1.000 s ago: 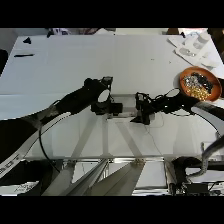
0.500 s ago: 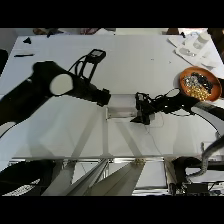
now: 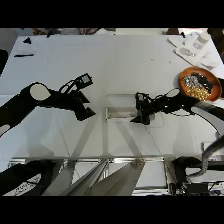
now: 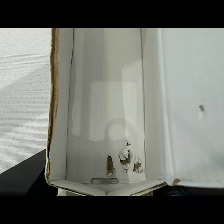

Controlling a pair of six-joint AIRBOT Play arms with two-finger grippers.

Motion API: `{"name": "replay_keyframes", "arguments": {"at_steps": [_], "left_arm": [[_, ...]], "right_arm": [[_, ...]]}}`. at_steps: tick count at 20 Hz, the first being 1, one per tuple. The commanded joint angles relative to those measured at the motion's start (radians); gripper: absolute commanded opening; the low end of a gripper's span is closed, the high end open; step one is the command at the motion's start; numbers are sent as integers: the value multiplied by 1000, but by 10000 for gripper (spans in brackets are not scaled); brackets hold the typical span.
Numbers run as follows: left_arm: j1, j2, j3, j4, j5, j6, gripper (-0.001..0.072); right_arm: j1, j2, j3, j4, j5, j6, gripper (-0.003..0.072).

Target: Fold the box and place the chain.

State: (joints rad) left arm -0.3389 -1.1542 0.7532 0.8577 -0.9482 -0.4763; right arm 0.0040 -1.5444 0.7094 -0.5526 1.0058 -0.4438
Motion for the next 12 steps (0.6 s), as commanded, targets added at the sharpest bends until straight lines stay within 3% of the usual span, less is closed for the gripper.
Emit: {"name": "replay_keyframes", "arguments": {"at_steps": [1,5,8,12], "left_arm": [[111,-111,-65,-356,-38,593,696],[104,-248,-65,-509,-134,946,697],[79,-310,-65,-593,-133,1032,697],[39,-350,-65,-600,-129,1106,697]], "right_arm": [[0,1,1,0,0,0,429],[0,1,1,0,0,0,429],[0,1,1,0,0,0,429],[0,1,1,0,0,0,429]]}}
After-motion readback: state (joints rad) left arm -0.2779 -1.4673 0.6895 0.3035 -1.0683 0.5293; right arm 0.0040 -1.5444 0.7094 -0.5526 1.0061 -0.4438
